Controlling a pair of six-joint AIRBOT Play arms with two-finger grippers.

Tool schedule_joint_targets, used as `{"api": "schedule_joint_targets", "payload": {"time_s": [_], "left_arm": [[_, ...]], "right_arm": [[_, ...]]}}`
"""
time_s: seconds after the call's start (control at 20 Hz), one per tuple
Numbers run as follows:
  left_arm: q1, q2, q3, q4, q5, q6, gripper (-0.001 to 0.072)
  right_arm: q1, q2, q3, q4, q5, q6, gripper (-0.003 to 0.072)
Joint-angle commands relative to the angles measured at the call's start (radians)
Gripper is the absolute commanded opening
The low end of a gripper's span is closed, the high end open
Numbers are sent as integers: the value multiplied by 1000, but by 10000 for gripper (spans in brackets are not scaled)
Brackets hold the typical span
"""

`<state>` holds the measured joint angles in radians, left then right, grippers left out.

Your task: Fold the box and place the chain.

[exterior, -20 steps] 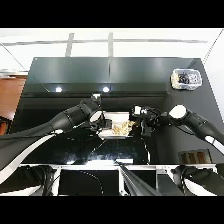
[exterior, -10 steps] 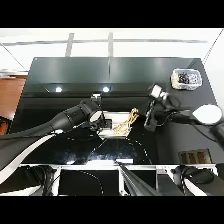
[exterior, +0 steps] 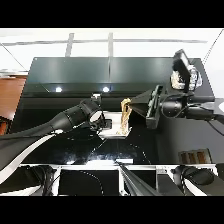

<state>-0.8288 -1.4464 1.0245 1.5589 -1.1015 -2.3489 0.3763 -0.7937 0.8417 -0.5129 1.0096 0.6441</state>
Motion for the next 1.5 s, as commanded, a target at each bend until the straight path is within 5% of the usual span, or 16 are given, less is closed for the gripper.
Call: {"api": "schedule_joint_targets", "payload": {"time_s": [0.0,0.25,0.3,0.4,0.45,0.65,0.8,1.05,1.45], "left_arm": [[1,0,1,0,0,0,33],[1,0,1,0,1,0,34],[1,0,1,0,1,0,33],[1,0,1,0,0,0,34],[1,0,1,0,-2,0,34],[1,0,1,0,-3,0,34],[1,0,1,0,-3,0,34],[1,0,1,0,-2,0,33],[1,0,1,0,-3,0,34]], "right_arm": [[33,-41,-25,22,13,47,49],[33,-81,-98,2,30,59,55],[33,-88,-111,2,31,64,180],[32,-90,-117,-24,34,135,576],[19,-86,-117,-44,59,137,598],[-104,-84,-119,-323,195,137,598],[-122,-88,-217,-509,105,72,599],[-15,-97,-429,-370,-256,-413,600],[31,-259,-430,-115,-290,-827,598]]}}
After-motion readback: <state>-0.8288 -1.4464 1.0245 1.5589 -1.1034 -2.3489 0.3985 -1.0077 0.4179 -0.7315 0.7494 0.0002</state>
